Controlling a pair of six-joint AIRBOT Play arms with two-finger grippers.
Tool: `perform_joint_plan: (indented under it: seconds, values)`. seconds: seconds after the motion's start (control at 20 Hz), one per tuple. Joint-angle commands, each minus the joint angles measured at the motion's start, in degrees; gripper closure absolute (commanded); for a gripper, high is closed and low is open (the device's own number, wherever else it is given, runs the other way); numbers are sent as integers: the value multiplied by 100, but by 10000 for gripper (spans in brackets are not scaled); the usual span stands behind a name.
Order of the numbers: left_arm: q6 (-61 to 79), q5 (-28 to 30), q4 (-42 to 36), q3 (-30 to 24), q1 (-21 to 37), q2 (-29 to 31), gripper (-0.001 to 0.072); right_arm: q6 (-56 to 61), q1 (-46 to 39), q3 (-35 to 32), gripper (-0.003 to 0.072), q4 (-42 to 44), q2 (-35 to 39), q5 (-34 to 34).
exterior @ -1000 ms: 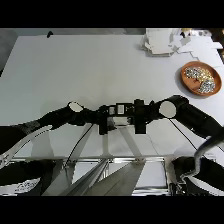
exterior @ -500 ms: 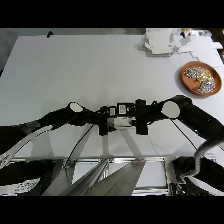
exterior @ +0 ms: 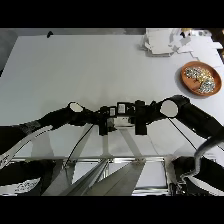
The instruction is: Fold the box and place the chain.
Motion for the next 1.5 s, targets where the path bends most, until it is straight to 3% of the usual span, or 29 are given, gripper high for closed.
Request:
perform_joint_plan:
  seconds: [0.0,0.5,1.0,1.4,1.45]
  values:
    - [-13,0,-2,0,2,4,573,-7,4,-26,667,-9,-48,210]
    - [-13,2,-2,0,2,4,573,-42,4,-566,667,-9,-133,-337]
    - [-13,2,-2,2,2,4,573,-39,4,-575,667,-9,-315,-363]
    - [-13,0,-2,0,2,4,573,7,4,-562,662,-9,428,-892]
    - [-13,0,-2,2,2,4,573,7,4,-562,624,-11,476,-907]
